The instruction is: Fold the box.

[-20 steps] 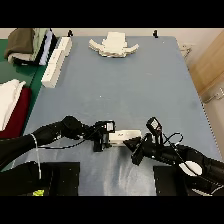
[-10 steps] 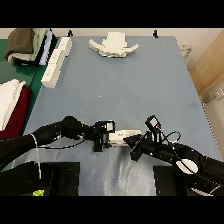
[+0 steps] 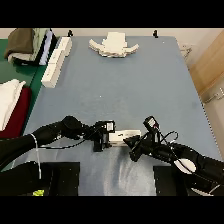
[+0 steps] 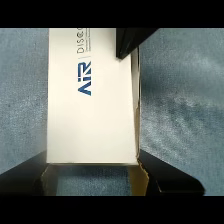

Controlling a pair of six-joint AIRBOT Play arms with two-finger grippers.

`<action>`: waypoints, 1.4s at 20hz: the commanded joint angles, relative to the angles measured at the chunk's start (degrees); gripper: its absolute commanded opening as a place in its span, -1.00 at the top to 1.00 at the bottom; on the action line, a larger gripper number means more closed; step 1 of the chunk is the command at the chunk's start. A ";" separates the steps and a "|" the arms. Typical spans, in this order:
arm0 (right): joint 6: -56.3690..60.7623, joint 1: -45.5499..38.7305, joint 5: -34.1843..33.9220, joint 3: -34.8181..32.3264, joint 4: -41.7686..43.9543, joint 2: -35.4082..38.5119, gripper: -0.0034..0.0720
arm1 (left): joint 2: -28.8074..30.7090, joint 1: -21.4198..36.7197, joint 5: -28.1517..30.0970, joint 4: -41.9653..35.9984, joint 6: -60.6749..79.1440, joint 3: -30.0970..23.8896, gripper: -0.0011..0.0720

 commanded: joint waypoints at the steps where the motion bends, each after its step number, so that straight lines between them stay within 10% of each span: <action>1: 0.00 0.02 0.72 -0.04 0.02 -2.45 0.90 | -0.02 0.04 0.00 0.02 0.00 0.00 -0.30; 28: 0.00 -0.04 -0.50 2.99 0.00 -0.50 0.90 | -0.02 0.04 0.02 0.02 0.00 0.00 -0.30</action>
